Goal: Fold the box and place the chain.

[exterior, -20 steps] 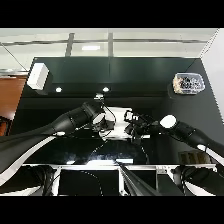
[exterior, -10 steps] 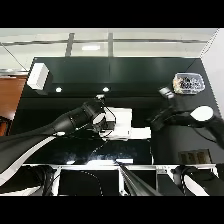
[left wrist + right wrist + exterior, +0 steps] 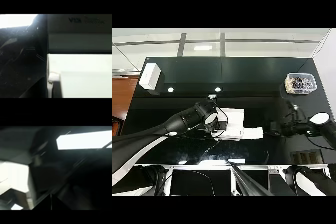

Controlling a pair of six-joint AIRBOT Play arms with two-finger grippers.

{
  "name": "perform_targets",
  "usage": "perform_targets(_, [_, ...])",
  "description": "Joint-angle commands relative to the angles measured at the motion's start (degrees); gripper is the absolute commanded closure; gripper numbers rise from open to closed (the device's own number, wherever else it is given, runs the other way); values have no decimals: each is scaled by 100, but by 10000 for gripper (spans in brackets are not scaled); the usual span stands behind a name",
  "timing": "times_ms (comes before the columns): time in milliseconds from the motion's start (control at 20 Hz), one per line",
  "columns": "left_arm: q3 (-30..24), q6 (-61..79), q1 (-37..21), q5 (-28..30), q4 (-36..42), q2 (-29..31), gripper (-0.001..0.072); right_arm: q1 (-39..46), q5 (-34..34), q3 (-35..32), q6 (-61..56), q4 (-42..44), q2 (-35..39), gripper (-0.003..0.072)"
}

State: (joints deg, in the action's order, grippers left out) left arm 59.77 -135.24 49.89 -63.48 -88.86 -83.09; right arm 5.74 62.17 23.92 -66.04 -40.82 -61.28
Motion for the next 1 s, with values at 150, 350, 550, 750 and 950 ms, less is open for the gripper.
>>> perform_targets(150, [4, 0, 2, 0, 0, -4, 681, -999, -101, 39, 1172, 1775, -942, 669])
perform_targets(350, [4, 2, 2, -2, -2, -4, 681, -1113, 57, 365, 1193, 1770, -942, 667])
perform_targets(550, [4, 2, 2, -2, 0, -4, 681, -1115, 382, 772, 1189, 1808, -942, 68])
perform_targets(750, [4, 2, 2, -2, -2, -4, 681, -1488, 361, 852, 1152, 1788, -942, 66])
perform_targets(950, [4, 2, 2, -2, -2, -4, 681, -2225, -417, 979, 612, 1453, -942, 70])
